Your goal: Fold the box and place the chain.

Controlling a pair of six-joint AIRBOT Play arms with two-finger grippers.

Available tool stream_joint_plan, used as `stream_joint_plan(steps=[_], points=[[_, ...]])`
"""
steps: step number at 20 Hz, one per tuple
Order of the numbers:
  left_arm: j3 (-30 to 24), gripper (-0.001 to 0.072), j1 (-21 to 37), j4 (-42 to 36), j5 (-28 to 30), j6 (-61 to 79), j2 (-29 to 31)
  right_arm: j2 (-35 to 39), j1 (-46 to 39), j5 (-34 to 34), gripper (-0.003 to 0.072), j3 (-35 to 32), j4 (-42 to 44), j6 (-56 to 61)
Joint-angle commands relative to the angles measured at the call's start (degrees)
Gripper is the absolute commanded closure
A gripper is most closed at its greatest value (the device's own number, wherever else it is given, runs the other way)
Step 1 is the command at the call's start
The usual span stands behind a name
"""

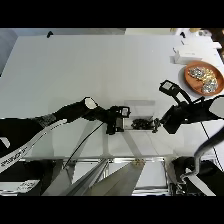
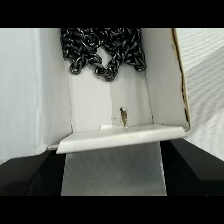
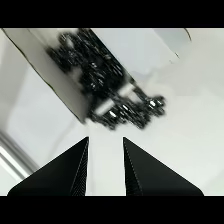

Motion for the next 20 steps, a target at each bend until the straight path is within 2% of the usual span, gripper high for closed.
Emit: stream_joint_plan(steps=[1,4,5,6,8,10,12,15,20], points=[[0.0,0.0438,0.0,0.0,0.0,0.0,0.0,-0.3,0.1,-2.6,0.0472,-1.9,-7.1,-6.4],[0.0,0.0438,0.0,0.0,0.0,0.0,0.0,-0.3,0.1,-8.3,0.0481,-9.8,-8.0,-10.9],[0.0,0.0438,0.0,0.0,0.0,0.0,0.0,-0.3,0.1,-9.9,0.0516,-12.3,-8.2,-10.9],[0.0,0.0438,0.0,0.0,0.0,0.0,0.0,-0.3,0.1,-11.4,0.0516,-14.6,-7.9,-11.0],[0.0,0.0438,0.0,0.0,0.0,0.0,0.0,-0.3,0.1,-14.4,0.0515,-17.1,-7.0,-11.7],[0.0,0.0438,0.0,0.0,0.0,0.0,0.0,-0.3,0.1,-16.9,0.0498,-17.4,-4.1,-13.6],[0.0,0.0438,0.0,0.0,0.0,0.0,0.0,-0.3,0.1,-20.3,0.0383,-17.4,-0.6,-15.5],[0.0,0.0438,0.0,0.0,0.0,0.0,0.0,-1.2,0.1,-25.1,0.0383,-17.4,1.6,-20.1],[0.0,0.0438,0.0,0.0,0.0,0.0,0.0,-5.6,0.1,-26.7,0.0386,-17.4,2.8,-23.1]])
